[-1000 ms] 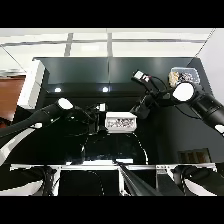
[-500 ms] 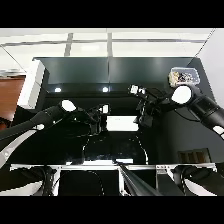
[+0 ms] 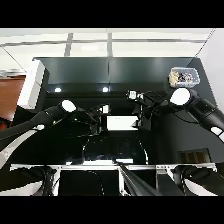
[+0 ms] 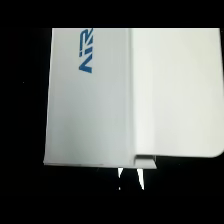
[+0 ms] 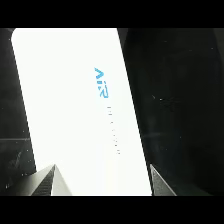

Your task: Fold the box and place the chain.

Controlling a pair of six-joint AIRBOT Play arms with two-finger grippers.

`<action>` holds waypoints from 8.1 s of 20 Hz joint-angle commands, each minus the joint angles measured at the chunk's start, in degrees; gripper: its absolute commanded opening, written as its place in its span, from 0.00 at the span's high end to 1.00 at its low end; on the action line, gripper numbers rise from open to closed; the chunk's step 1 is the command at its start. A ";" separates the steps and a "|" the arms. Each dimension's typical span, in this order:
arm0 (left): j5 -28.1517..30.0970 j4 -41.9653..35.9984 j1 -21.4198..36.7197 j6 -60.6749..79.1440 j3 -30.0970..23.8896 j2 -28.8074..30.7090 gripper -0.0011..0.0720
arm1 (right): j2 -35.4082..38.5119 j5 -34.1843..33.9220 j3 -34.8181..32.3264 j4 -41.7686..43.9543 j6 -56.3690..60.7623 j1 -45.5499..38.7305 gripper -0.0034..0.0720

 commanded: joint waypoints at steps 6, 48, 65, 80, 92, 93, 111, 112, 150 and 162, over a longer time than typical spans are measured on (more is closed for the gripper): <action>0.04 -0.02 -0.04 0.04 0.00 -0.04 0.49 | -1.90 -3.26 -0.79 0.57 -2.67 0.17 0.33; 0.04 0.00 -0.04 0.07 0.00 -0.04 0.49 | -0.57 -3.54 -10.82 29.11 35.82 -4.48 0.94; -0.04 -0.02 -0.04 -0.44 0.04 0.22 0.49 | -4.11 7.08 -5.33 20.96 35.50 -9.51 0.94; -9.53 11.13 -5.64 -30.36 21.97 -1.14 0.02 | 13.90 15.39 -2.86 6.40 40.22 -35.32 0.94; -22.88 16.48 -8.52 -40.06 35.47 -15.72 0.02 | 13.90 13.81 -2.86 5.68 38.51 -35.32 0.93; -23.23 16.48 -8.52 -40.04 35.47 -15.72 0.02 | 13.90 13.73 -2.86 5.68 38.51 -35.32 0.93; -15.85 36.13 -16.76 -51.87 35.47 -15.85 0.02 | 13.90 13.07 -2.86 5.68 38.51 -35.32 0.94; -13.77 38.93 -17.59 -53.64 35.47 -15.89 0.02 | 13.88 12.55 -2.86 5.66 38.53 -35.32 0.94; -17.79 48.72 61.09 -67.58 14.05 4.96 0.50 | 13.86 7.17 -3.82 3.78 43.87 -35.32 0.93; -29.77 27.89 46.69 -89.33 43.47 9.09 0.96 | 13.86 -8.90 -3.82 3.93 43.85 -28.06 0.93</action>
